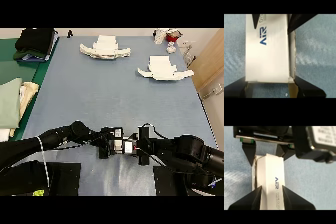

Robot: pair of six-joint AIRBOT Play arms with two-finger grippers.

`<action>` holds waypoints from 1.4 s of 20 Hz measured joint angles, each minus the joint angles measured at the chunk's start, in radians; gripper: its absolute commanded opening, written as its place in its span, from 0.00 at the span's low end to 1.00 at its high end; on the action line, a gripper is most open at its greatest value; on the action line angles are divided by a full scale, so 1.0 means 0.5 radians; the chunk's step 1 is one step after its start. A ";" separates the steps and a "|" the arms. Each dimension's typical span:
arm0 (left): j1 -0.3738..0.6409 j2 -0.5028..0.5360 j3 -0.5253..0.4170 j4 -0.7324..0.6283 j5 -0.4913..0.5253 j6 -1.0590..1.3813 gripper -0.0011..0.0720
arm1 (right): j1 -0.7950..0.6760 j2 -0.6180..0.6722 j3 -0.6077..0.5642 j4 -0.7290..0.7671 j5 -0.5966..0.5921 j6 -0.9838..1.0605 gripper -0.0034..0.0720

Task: Fold the box.

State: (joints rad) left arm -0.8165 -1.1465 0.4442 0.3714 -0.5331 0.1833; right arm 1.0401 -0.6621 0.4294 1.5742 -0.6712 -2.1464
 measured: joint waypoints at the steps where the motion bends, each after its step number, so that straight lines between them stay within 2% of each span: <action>1: 0.000 0.000 0.000 0.000 0.000 0.001 0.65 | 0.000 0.000 -0.001 0.002 0.000 0.000 0.56; 8: 0.000 0.000 0.000 -0.001 0.002 0.000 0.65 | 0.000 0.000 -0.012 0.034 -0.002 0.000 0.57; 10: -0.001 0.000 0.000 -0.001 0.002 0.000 0.65 | 0.000 0.002 -0.012 0.043 -0.002 0.000 0.71; 11: -0.001 0.000 0.000 0.000 0.000 0.000 0.65 | 0.000 0.005 -0.011 0.048 0.000 0.000 0.73; 18: -0.001 0.000 0.000 -0.001 0.002 0.000 0.65 | 0.000 0.092 0.028 0.175 0.002 0.010 0.73; 19: -0.001 0.000 0.000 -0.001 0.003 0.000 0.65 | 0.000 0.113 0.032 0.205 0.002 0.041 0.70; 20: -0.001 0.000 0.000 -0.001 0.003 0.000 0.65 | 0.000 0.138 0.034 0.243 0.006 0.099 0.61; 21: -0.001 0.000 0.000 -0.001 0.004 0.000 0.65 | 0.000 0.159 0.034 0.286 0.011 0.169 0.47; 22: -0.001 0.000 0.000 -0.001 0.004 0.000 0.65 | 0.000 0.185 0.025 0.337 0.037 0.259 0.23; 23: -0.001 0.000 0.000 -0.001 0.005 0.000 0.65 | 0.000 0.212 0.004 0.385 0.082 0.352 0.10; 25: -0.001 0.000 0.000 -0.001 0.005 -0.001 0.65 | 0.000 0.289 -0.098 0.491 0.273 0.578 0.06; 28: -0.001 0.000 0.000 -0.001 0.005 0.000 0.65 | 0.013 0.381 -0.298 0.618 0.610 0.896 0.06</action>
State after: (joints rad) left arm -0.8169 -1.1465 0.4442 0.3710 -0.5308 0.1833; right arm 1.0466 -0.4717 0.2802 1.8832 -0.3660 -1.6985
